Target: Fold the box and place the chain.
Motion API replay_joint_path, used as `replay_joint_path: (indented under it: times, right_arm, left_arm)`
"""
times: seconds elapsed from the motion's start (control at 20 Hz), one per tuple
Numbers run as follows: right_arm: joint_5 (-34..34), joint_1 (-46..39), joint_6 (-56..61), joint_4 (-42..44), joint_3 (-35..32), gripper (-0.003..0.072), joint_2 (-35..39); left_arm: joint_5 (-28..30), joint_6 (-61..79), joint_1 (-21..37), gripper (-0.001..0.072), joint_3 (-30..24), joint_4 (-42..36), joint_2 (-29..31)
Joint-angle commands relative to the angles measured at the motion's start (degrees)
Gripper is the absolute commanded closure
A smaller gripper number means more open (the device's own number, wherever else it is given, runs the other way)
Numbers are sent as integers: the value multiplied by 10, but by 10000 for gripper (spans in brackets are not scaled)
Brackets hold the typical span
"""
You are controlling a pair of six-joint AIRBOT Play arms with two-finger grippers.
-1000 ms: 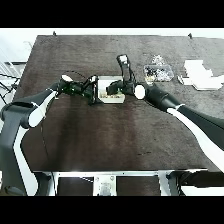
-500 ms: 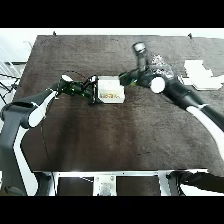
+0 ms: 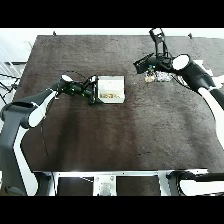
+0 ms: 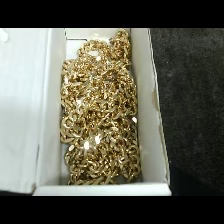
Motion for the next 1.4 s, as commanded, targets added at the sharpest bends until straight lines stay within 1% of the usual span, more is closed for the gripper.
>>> replay_joint_path:
  times: [0.0,0.05,0.2,0.3,0.4,0.5,0.85,1.05,1.35]
  right_arm:
    - [61,-11,-167,120,49,272,-69]
    - [80,-11,-181,134,65,272,-87]
    - [168,-10,-191,152,113,272,-135]
    - [212,-7,-191,151,123,270,-148]
    - [270,-7,-206,150,123,169,-148]
    - [303,-7,-206,150,123,160,-149]
    - [355,9,-222,147,123,160,-149]
    - [354,37,-224,106,123,161,-153]
    - [345,46,-232,101,123,169,-173]
  left_arm:
    - [0,0,0,236,0,0,0]
    - [0,0,0,236,0,0,0]
    - [0,0,0,236,0,0,0]
    - [0,0,0,236,0,0,0]
    - [0,0,0,236,0,0,0]
    - [0,0,0,236,0,0,0]
    - [0,0,0,236,0,0,0]
    - [0,0,0,236,0,0,0]
    - [0,0,0,236,0,0,0]
